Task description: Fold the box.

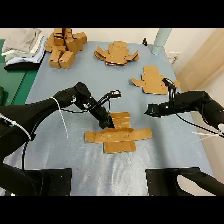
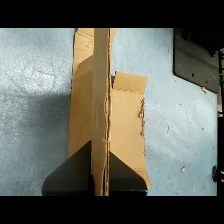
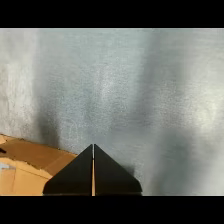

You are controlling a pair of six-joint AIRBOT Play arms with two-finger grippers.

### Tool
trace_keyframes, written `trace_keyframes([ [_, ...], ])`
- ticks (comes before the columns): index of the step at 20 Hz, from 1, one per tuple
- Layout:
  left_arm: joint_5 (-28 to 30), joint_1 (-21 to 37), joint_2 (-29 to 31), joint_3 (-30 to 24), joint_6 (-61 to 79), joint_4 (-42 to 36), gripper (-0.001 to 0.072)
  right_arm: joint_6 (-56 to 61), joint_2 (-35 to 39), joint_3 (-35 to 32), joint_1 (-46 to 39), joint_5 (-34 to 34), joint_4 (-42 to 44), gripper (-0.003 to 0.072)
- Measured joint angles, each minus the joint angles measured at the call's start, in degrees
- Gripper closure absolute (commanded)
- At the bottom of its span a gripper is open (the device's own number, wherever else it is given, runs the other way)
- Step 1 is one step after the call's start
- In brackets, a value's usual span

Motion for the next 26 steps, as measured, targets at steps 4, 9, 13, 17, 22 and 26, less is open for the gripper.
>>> trace_keyframes([
  [4,0.0,0.0,0.0,0.0,-0.5,0.0,0.0697,-0.9,6.5,-0.3,5.8,-4.1,-4.0,0.0685],
  [9,0.1,0.0,0.0,0.0,-0.8,0.0,0.0697,2.0,18.5,-7.3,26.0,-4.1,-15.0,0.0228],
  [13,0.2,0.0,0.0,0.0,-0.9,-0.1,0.0697,2.3,21.8,-15.6,42.9,1.3,-24.9,0.0081],
  [17,0.2,0.0,0.0,0.0,-0.9,-0.1,0.0697,1.6,18.4,-19.1,51.4,9.4,-34.6,0.0081],
  [22,0.2,0.0,0.0,0.0,-0.9,-0.1,0.0697,0.6,11.2,-20.2,54.2,17.8,-41.3,0.0081],
  [26,0.2,0.0,0.0,0.0,-0.9,-0.1,0.0697,0.5,8.7,-20.3,54.7,20.7,-43.2,0.0085],
])
